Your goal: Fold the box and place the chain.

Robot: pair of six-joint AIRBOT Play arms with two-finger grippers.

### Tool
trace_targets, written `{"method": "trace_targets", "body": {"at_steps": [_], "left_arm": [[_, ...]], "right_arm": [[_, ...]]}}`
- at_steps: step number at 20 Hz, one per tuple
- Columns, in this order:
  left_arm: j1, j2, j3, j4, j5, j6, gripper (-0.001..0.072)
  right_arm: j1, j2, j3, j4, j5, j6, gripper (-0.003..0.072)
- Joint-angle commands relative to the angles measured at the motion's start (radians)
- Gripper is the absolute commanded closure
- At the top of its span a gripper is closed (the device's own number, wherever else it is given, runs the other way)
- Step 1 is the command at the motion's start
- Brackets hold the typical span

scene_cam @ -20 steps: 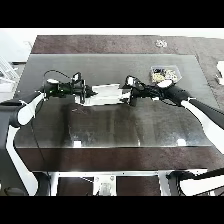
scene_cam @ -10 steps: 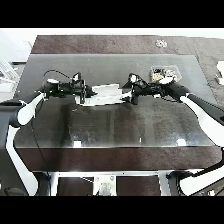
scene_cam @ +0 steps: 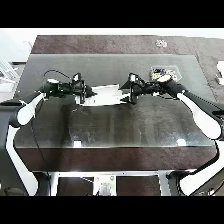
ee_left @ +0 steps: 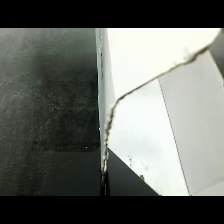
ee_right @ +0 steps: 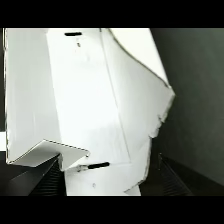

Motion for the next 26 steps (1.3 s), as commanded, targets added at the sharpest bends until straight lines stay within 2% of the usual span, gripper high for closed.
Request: {"method": "trace_targets", "body": {"at_steps": [1,4,8,12,15,17,21,26], "left_arm": [[0.0,0.0,0.0,0.003,0.003,0.0,0.0688],[0.0,-0.001,0.0,0.003,0.01,0.0,0.0688],[0.0,-0.001,0.0,0.013,0.01,0.0,0.0688],[0.0,-0.001,0.0,0.013,0.01,0.0,0.0688],[0.0,-0.001,0.0,0.013,0.01,0.0,0.0688],[0.0,-0.001,0.0,0.014,0.01,0.0,0.0688],[0.0,-0.001,0.0,0.014,0.01,0.0,0.0688],[0.0,0.0,0.0,0.013,0.01,0.0,0.0688]], "right_arm": [[0.001,-0.018,0.01,-0.008,0.05,0.027,-0.0014],[-0.026,-0.009,0.038,-0.048,0.003,0.061,-0.0014],[-0.093,0.06,0.063,-0.049,0.008,0.098,-0.0014],[-0.095,0.128,0.057,-0.063,0.145,0.187,-0.0014],[-0.048,0.183,-0.004,-0.097,0.203,0.231,-0.0014],[-0.014,0.237,-0.094,-0.109,0.14,0.23,-0.0014],[0.04,0.286,-0.275,-0.103,-0.072,0.173,-0.0014],[0.159,0.286,-0.349,-0.103,-0.31,0.105,-0.0014]]}}
